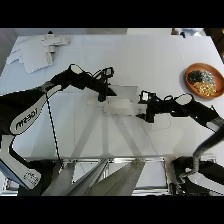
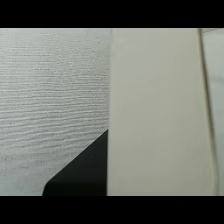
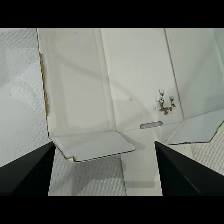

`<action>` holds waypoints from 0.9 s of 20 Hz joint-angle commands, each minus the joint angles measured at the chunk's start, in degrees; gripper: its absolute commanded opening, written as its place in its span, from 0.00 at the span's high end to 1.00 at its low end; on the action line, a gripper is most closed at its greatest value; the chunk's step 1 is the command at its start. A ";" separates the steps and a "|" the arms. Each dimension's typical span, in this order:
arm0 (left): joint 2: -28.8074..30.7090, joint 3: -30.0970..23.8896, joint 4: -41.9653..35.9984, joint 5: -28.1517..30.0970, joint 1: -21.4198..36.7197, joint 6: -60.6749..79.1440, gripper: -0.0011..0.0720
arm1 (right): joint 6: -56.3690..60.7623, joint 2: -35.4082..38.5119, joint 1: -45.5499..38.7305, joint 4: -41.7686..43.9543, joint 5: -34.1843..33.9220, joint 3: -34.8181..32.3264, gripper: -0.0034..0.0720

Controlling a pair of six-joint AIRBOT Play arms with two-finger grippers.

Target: Fold the box and place the chain.

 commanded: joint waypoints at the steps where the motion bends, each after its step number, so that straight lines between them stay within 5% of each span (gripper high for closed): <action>1: -0.04 -0.02 -0.02 0.04 -0.02 0.00 0.97 | 2.36 -0.04 0.07 2.10 -2.25 -0.02 0.04; 8: -0.04 -0.02 -0.02 0.04 -0.02 0.00 0.97 | 11.72 -0.04 0.02 2.01 -4.85 0.00 0.04; 18: -0.04 -0.02 -0.02 0.02 -0.02 0.00 0.97 | 9.99 -1.60 0.02 2.29 -6.51 2.86 0.04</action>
